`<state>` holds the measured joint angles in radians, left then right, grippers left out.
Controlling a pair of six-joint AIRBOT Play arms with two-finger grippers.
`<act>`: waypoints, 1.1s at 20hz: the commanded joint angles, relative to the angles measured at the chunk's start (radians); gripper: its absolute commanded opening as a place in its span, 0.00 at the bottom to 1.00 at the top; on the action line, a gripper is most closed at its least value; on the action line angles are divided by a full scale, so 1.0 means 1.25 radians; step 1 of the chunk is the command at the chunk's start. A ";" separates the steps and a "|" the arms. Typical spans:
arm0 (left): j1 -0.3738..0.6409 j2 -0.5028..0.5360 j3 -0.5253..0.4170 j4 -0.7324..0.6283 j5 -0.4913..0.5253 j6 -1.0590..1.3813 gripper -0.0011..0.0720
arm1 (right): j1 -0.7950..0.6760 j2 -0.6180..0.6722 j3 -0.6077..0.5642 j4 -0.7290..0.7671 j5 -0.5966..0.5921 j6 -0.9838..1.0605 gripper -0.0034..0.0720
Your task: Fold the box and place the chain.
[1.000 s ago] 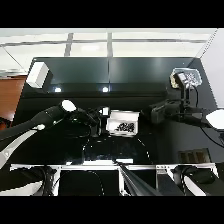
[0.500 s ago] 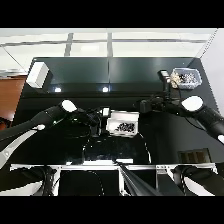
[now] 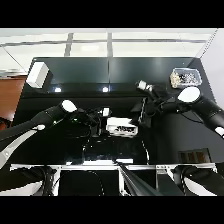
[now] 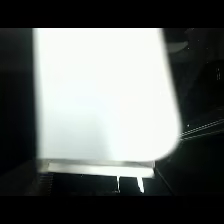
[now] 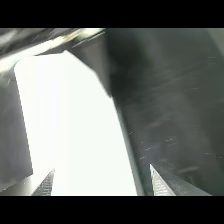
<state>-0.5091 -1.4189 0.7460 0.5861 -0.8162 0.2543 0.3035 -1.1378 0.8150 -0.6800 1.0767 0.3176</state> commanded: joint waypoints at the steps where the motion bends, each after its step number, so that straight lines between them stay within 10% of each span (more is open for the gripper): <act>1: 0.000 -0.001 0.001 0.000 0.000 0.000 0.62 | 0.056 -0.003 -0.020 -0.110 0.005 -0.044 0.97; 7: 0.000 -0.001 0.001 -0.027 -0.002 0.000 0.62 | 0.071 -0.004 -0.031 -0.127 -0.022 -0.046 0.96; 10: 0.000 -0.001 0.001 -0.042 -0.002 0.000 0.62 | 0.071 -0.004 -0.031 -0.127 -0.019 -0.032 0.40; 11: 0.000 -0.001 0.001 -0.042 -0.002 0.000 0.62 | 0.071 -0.004 -0.031 -0.128 -0.019 -0.030 0.36; 22: 0.000 -0.001 0.001 -0.042 -0.002 0.000 0.62 | 0.072 -0.004 -0.045 -0.127 -0.016 -0.016 0.38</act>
<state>-0.5091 -1.4200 0.7456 0.5358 -0.8185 0.2546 0.3920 -1.1416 0.7685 -0.8371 1.0534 0.2924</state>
